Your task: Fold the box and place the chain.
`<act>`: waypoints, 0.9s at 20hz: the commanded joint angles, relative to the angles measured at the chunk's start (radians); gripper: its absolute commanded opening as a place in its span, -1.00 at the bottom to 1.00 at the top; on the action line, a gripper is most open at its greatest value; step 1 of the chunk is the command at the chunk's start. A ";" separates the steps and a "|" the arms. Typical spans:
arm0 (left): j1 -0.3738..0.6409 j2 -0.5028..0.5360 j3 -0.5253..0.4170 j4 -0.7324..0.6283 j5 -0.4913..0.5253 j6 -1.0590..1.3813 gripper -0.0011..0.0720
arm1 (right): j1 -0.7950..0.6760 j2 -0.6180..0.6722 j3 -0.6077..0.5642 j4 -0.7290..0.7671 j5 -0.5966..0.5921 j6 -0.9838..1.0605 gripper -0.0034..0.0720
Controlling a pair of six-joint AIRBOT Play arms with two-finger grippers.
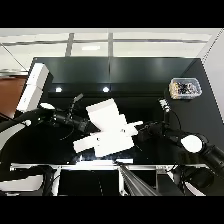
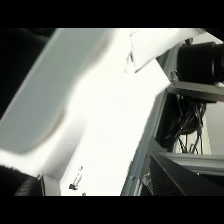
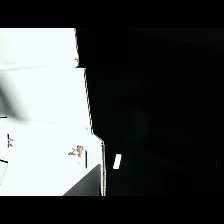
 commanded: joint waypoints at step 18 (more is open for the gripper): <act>-0.029 -0.014 0.100 0.195 -0.024 0.146 -0.42 | 0.001 0.000 0.000 -0.004 0.000 0.000 -0.85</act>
